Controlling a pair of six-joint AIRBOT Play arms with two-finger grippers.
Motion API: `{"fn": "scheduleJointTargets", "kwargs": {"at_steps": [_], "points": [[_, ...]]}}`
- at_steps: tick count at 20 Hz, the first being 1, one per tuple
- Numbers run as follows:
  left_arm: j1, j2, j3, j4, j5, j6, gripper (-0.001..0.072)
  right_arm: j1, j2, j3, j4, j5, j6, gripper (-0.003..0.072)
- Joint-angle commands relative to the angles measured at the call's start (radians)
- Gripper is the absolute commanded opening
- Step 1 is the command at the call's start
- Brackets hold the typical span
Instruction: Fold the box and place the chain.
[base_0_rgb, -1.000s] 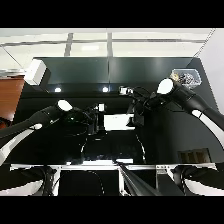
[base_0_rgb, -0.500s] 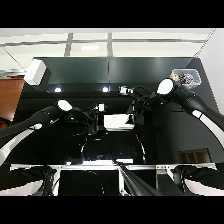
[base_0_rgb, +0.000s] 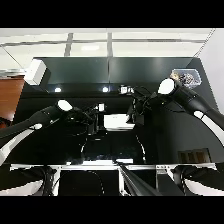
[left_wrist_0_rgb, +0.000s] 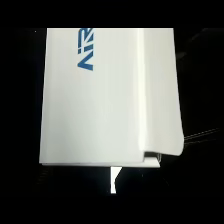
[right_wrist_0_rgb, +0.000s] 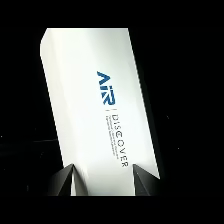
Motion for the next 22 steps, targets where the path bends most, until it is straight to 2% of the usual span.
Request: {"fn": "scheduleJointTargets", "kwargs": {"at_steps": [1,2,3,22], "points": [[0.0,0.0,0.0,0.0,0.001,0.001,0.0291,0.001,0.003,0.0,0.0,-0.01,0.003,0.0405],[0.0,0.0,0.0,0.0,0.001,0.001,0.029,0.001,0.003,0.0,0.0,-0.01,0.003,0.0289],[0.0,0.0,0.0,0.0,0.001,0.001,0.0291,0.001,0.003,0.0,0.0,-0.01,0.003,0.026],[0.0,0.0,0.0,0.0,0.001,0.0,0.0292,0.001,0.002,-0.013,-0.003,0.003,0.007,0.0272]]}}
